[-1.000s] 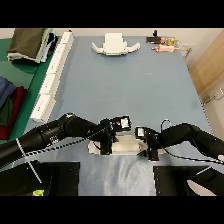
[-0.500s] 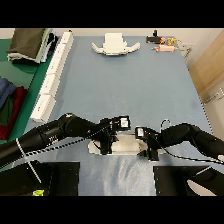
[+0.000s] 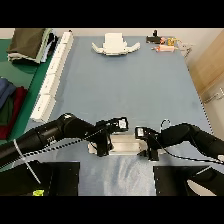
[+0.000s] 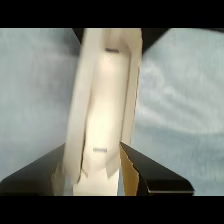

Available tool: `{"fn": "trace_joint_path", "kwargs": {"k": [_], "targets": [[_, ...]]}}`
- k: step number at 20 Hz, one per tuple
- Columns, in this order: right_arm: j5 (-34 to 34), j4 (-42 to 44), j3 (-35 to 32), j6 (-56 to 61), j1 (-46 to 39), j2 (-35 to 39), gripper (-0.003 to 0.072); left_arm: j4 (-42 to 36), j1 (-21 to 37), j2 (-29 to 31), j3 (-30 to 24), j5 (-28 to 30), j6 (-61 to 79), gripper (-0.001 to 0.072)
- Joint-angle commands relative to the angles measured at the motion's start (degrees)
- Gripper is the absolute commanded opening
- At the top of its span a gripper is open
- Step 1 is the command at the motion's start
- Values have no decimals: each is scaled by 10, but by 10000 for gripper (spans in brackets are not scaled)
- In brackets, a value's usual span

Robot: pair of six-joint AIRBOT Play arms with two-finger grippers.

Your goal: Fold the box.

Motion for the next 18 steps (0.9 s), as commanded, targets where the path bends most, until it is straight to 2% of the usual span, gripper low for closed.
{"fn": "trace_joint_path", "kwargs": {"k": [1,3,4,5,6,7,9,13,15,18], "targets": [[0,0,0,0,0,0,520,124,28,46,1,-101,-176,482],[0,0,0,0,0,0,521,141,56,83,1,-190,-258,480],[0,0,0,0,0,0,521,138,65,99,1,-229,-310,371],[0,0,0,0,0,0,521,123,70,109,1,-259,-355,61],[0,0,0,0,0,0,520,88,69,114,0,-273,-374,15],[0,0,0,0,0,0,521,17,67,111,-2,-265,-384,15],[0,0,0,0,0,0,521,-123,53,88,-3,-193,-382,15],[0,0,0,0,0,0,520,-301,60,1,4,-50,-372,15],[0,0,0,0,0,0,520,-337,81,-28,14,-11,-347,15],[0,0,0,0,0,0,520,-334,117,-48,16,42,-347,15]]}}
